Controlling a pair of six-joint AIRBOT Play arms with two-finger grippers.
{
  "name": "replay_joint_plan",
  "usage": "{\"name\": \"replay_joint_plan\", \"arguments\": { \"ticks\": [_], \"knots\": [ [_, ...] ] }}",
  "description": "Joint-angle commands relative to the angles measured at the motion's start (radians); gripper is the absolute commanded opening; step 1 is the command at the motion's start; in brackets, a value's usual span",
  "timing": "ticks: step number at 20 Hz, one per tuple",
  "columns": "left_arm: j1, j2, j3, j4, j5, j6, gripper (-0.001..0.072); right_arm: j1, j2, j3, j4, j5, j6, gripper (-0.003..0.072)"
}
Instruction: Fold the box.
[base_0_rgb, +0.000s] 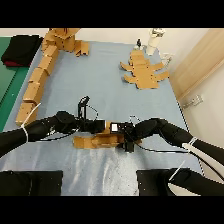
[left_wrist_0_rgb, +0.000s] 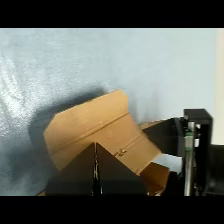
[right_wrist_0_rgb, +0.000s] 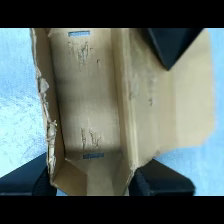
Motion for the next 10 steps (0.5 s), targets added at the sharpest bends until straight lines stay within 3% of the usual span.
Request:
{"name": "replay_joint_plan", "arguments": {
  "ticks": [1,5,10],
  "knots": [
    [0.003,-0.026,0.023,0.095,-0.036,-0.072,0.0009,0.000,0.000,-0.001,0.000,0.000,0.000,0.0504],
    [0.034,-0.025,0.069,0.110,-0.086,-0.057,0.0010,0.000,0.000,-0.001,0.000,0.000,0.000,0.0503],
    [0.207,0.077,0.097,0.289,-0.234,-0.052,0.0010,0.000,0.000,-0.001,0.000,0.000,0.000,0.0504]
  ]
}}
